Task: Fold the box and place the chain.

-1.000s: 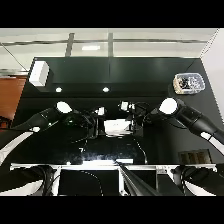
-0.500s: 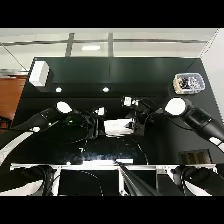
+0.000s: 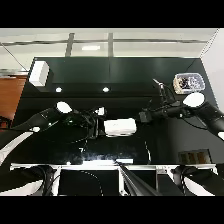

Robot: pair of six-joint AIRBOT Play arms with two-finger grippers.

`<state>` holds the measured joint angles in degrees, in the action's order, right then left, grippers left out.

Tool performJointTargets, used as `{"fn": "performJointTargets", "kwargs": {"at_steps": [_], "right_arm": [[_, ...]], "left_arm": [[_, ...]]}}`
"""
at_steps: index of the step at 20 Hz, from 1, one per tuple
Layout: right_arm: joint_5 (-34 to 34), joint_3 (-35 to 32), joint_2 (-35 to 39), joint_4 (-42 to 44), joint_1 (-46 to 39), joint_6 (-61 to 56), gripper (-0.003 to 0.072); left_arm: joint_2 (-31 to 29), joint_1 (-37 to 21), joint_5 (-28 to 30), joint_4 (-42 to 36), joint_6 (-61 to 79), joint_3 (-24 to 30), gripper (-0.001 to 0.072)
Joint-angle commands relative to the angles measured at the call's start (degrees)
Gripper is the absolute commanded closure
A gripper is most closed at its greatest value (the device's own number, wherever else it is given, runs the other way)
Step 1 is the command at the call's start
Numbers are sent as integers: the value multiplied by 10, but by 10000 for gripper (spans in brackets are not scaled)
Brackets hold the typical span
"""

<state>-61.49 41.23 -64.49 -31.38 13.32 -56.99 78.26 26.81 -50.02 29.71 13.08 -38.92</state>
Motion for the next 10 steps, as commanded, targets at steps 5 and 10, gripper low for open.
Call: {"fn": "performJointTargets", "kwargs": {"at_steps": [5, 10], "right_arm": [[-8, -9, -111, 90, 50, -32, 677], [14, -9, -119, 72, 50, -32, 677]], "left_arm": [[0, 0, 1, 0, 0, 0, 207], [0, 0, 1, 0, 0, 0, 207]]}}
